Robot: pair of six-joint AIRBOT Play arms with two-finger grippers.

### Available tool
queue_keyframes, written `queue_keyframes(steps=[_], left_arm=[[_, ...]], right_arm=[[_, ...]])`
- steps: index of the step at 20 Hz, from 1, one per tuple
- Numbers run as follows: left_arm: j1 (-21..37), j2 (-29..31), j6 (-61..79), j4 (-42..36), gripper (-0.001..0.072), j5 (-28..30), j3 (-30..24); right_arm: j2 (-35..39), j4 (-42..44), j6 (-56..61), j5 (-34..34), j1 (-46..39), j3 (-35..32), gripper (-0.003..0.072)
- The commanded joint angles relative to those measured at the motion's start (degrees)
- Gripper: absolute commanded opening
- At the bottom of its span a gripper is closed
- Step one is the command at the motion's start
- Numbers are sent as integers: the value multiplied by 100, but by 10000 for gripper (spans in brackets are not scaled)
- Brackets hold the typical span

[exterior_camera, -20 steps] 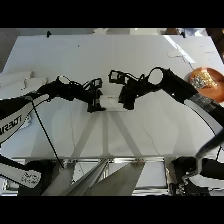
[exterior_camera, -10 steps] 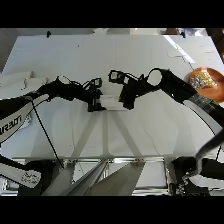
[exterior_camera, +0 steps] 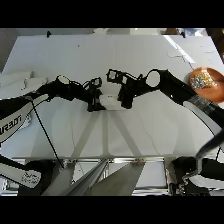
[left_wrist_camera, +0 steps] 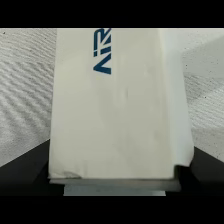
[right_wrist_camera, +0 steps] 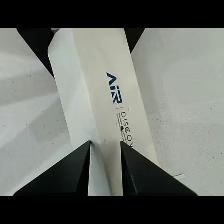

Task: Fold the box and place the chain.

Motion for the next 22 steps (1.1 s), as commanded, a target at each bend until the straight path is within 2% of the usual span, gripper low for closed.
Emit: queue_keyframes(steps=[1,7,10,15,18,19,20,21,22], left_arm=[[0,-2,0,4,364,-15,4],[0,-2,0,4,364,-15,4],[0,-2,0,4,364,-15,4],[0,-2,0,4,364,-15,4],[0,-2,0,4,364,-15,4],[0,-2,0,4,364,-15,4],[0,-2,0,4,364,-15,4],[0,-2,0,4,364,-15,4],[0,-2,0,4,364,-15,4]], right_arm=[[2,-20,74,-85,15,4,197],[15,-81,216,-367,28,4,178],[9,-122,216,-151,28,4,177],[-146,-136,216,588,90,0,178],[-219,-133,216,570,219,-9,182],[-219,-133,214,551,256,-9,212],[-214,-127,214,544,269,-9,303],[-203,-116,214,546,267,-9,362],[-166,-118,214,544,267,-7,362]])
